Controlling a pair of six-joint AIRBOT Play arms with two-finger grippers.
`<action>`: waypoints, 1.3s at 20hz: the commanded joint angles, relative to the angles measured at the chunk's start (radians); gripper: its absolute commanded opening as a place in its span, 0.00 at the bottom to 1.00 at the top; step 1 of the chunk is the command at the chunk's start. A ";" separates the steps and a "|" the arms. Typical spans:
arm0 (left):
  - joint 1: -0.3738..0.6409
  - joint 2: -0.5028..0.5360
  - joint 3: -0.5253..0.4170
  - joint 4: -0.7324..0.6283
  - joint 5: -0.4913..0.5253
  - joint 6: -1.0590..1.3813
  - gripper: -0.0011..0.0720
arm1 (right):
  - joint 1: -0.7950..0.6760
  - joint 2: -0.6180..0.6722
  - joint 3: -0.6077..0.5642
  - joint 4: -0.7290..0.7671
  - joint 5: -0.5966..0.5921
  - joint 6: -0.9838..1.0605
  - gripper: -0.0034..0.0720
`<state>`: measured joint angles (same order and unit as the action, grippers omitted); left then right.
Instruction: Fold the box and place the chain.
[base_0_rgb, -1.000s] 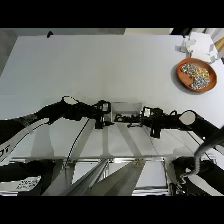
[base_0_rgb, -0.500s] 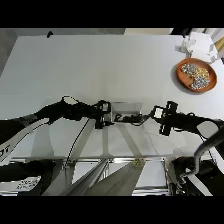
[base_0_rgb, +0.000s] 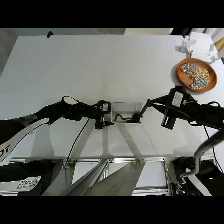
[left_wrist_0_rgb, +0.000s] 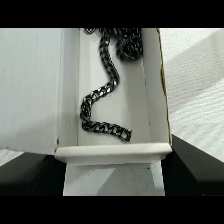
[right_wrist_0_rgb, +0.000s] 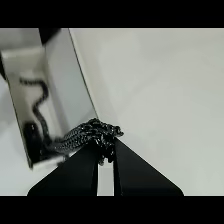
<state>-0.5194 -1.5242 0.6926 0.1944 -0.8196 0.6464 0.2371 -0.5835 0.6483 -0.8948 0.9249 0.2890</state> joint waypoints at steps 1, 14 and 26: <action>0.000 0.000 0.001 0.000 0.000 0.000 0.30 | 0.000 -0.032 0.039 0.180 0.026 0.003 0.06; 0.000 0.000 0.001 0.000 0.000 0.000 0.30 | 0.057 -0.369 0.039 0.190 0.082 0.003 0.07; 0.000 0.000 0.001 0.000 0.000 0.000 0.30 | 0.253 -0.512 0.039 0.162 -0.219 0.196 0.21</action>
<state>-0.5194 -1.5242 0.6926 0.1947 -0.8200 0.6464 0.4625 -1.0840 0.6872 -0.7319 0.7582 0.4522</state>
